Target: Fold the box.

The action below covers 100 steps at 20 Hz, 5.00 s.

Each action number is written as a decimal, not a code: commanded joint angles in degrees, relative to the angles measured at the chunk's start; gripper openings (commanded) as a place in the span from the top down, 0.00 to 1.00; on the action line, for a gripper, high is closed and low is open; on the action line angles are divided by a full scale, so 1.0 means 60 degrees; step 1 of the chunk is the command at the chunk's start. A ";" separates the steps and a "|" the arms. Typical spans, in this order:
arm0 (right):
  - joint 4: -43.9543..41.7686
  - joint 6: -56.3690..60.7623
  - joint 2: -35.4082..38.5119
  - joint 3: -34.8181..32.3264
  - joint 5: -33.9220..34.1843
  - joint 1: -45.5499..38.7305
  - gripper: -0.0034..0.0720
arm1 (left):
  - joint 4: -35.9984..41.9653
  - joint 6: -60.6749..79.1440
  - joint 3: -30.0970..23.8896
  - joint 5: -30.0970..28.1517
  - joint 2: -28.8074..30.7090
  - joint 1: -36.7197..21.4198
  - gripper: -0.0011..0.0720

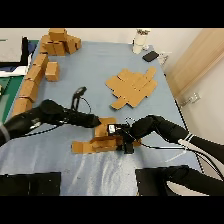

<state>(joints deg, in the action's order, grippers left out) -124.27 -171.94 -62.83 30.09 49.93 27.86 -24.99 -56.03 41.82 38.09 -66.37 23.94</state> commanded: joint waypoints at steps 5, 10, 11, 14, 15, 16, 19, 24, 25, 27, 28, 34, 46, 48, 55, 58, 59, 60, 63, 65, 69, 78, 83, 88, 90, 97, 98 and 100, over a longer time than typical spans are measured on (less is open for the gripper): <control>0.0000 0.0000 0.0000 0.0011 0.0015 0.0000 0.29 | -0.1264 0.1617 -0.1494 0.0718 0.5227 0.0109 0.98; 0.0000 0.0004 0.0000 0.0011 0.0018 0.0000 0.29 | -0.2517 0.2925 -0.1745 0.1861 0.7016 0.0630 0.97; 0.0004 0.0004 0.0000 0.0011 0.0018 0.0000 0.29 | -0.2739 0.3719 -0.1800 0.2259 0.7096 0.0659 0.97; 0.0007 0.0004 0.0004 0.0011 0.0018 0.0000 0.29 | -0.2565 0.6266 -0.2852 0.1869 0.7111 0.0171 0.15; 0.0044 0.0000 0.0000 0.0011 0.0018 -0.0004 0.29 | -0.2193 0.7242 -0.3435 0.1545 0.7045 -0.0080 0.09; 0.0044 0.0000 0.0000 0.0011 0.0018 -0.0004 0.29 | -0.1789 0.8346 -0.3993 0.1191 0.6925 -0.0248 0.07; 0.0047 0.0000 0.0000 0.0011 0.0018 -0.0004 0.29 | -0.0648 0.9475 -0.4914 0.0244 0.5963 -0.0372 0.07; 0.0073 0.0000 0.0000 0.0011 0.0015 -0.0004 0.29 | 0.0816 1.1446 -0.4492 -0.0240 0.3512 -0.0372 0.08; 0.0073 0.0000 0.0000 0.0011 0.0018 -0.0004 0.29 | 0.1027 1.1730 -0.4277 -0.0157 0.2965 -0.0353 0.08; 0.0073 0.0004 0.0000 0.0011 0.0018 -0.0004 0.29 | 0.1027 1.1952 -0.3785 0.0168 0.2033 -0.0353 0.08; 0.0073 0.0000 0.0000 0.0011 0.0018 -0.0004 0.29 | 0.1027 1.1948 -0.3577 0.0226 0.1683 -0.0353 0.08; 0.0073 0.0004 0.0000 0.0011 0.0018 -0.0004 0.29 | 0.1024 1.2269 -0.3031 0.0667 0.0656 -0.0284 0.46; 0.0077 0.0000 0.0000 0.0011 0.0018 -0.0004 0.29 | 0.2106 1.3271 -0.2790 -0.0255 0.0157 0.0310 0.85; 0.0073 0.0000 0.0000 0.0011 0.0018 -0.0004 0.29 | 0.2313 1.3362 -0.2790 -0.0273 0.0153 0.0506 0.85; 0.0073 0.0000 0.0000 0.0011 0.0018 -0.0004 0.29 | 0.2532 1.3591 -0.2772 -0.0277 0.0117 0.0718 0.80; 0.0073 0.0004 0.0000 0.0011 0.0018 -0.0004 0.29 | 0.2532 1.3591 -0.2772 -0.0273 0.0117 0.0718 0.18; 0.0073 0.0000 0.0000 0.0011 0.0018 -0.0004 0.29 | 0.2532 1.3591 -0.2772 -0.0273 0.0117 0.0718 0.18; 0.0077 0.0004 0.0000 0.0011 0.0018 -0.0004 0.29 | 0.2532 1.3591 -0.2772 -0.0273 0.0117 0.0718 0.18; 0.0077 0.0000 0.0000 0.0011 0.0018 -0.0004 0.29 | 0.2510 1.3573 -0.2772 -0.0291 0.0117 0.0718 0.19; 0.0077 0.0000 0.0000 0.0011 0.0018 -0.0004 0.29 | 0.2004 1.2779 -0.2754 -0.0557 0.0135 0.0714 0.90; 0.0073 0.0004 0.0000 0.0011 0.0018 -0.0004 0.29 | -0.2109 0.7428 -0.2484 -0.0812 0.1213 0.0510 0.97; 0.0073 0.0000 0.0000 0.0011 0.0018 -0.0004 0.29 | -0.8455 -0.7963 -0.3683 0.2335 0.6160 -0.1894 0.97; 0.0077 0.0004 0.0000 0.0011 0.0018 -0.0004 0.29 | -0.5894 -0.7734 -0.4656 0.1166 0.5278 -0.1009 0.98; 0.0077 0.0000 0.0000 0.0011 0.0018 -0.0004 0.29 | -0.4601 -0.7807 -0.4641 -0.0794 0.3621 0.0659 0.98; 0.0077 0.0000 0.0000 0.0011 0.0018 -0.0004 0.29 | -0.3938 -0.7665 -0.4601 -0.1574 0.3038 0.1253 0.98; 0.0077 0.0004 0.0000 0.0011 0.0018 -0.0004 0.29 | -0.3351 -0.7563 -0.3858 -0.2379 0.2809 0.2492 0.98; 0.0077 0.0000 0.0000 0.0011 0.0018 -0.0004 0.29 | -0.3293 -0.7563 -0.3770 -0.2328 0.2809 0.2557 0.98; 0.0077 0.0000 0.0000 0.0011 0.0018 -0.0004 0.29 | -0.3300 -0.7555 -0.3544 -0.2157 0.2809 0.2623 0.98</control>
<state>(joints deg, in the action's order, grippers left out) -123.79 -171.94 -62.83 30.11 50.04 27.86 -45.78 -101.41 18.92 25.19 -49.30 38.48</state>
